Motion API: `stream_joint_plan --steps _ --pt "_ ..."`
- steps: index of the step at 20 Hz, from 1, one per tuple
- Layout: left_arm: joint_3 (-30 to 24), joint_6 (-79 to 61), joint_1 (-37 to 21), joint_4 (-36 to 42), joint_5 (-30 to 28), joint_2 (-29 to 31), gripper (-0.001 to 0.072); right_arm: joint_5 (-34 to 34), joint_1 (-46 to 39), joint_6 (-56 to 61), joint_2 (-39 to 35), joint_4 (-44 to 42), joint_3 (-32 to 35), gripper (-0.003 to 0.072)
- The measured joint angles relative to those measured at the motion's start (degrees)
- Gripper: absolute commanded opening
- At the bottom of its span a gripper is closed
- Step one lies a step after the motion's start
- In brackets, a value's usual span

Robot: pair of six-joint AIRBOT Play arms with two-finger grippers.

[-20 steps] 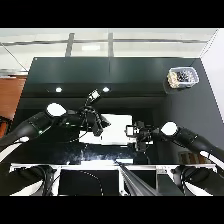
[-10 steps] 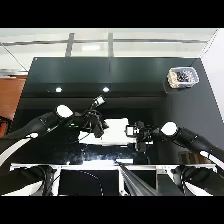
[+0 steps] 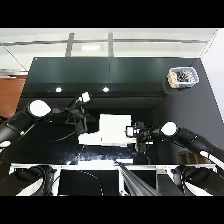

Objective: Fold the box and place the chain.

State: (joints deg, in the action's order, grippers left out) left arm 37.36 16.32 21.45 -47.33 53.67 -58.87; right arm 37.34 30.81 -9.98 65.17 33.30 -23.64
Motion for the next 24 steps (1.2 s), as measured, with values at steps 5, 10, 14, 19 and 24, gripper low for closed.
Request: stream_joint_plan --steps 5,10,14,19,24 --pt "-6.1 -10.6 1.6 -3.5 3.5 1.2 0.0689 0.0 0.0 0.0 0.0 0.0 0.0 0.0481" --pt "-8.9 -13.5 7.1 -0.7 -2.3 -1.6 0.0592 -0.1 0.0 0.1 0.0 0.0 0.0 0.0481" --pt "-9.4 -14.0 9.8 0.8 -6.7 -2.8 0.0325 -0.1 0.0 0.1 0.0 0.0 0.0 0.0482" --pt "-9.5 -14.2 10.8 3.0 -8.0 -3.2 0.0208 -0.1 0.0 0.1 0.0 0.0 0.0 0.0481" --pt "-9.5 -14.4 11.0 6.3 -8.5 -3.3 0.016 -0.1 0.0 0.1 0.0 0.0 0.0 0.0482"
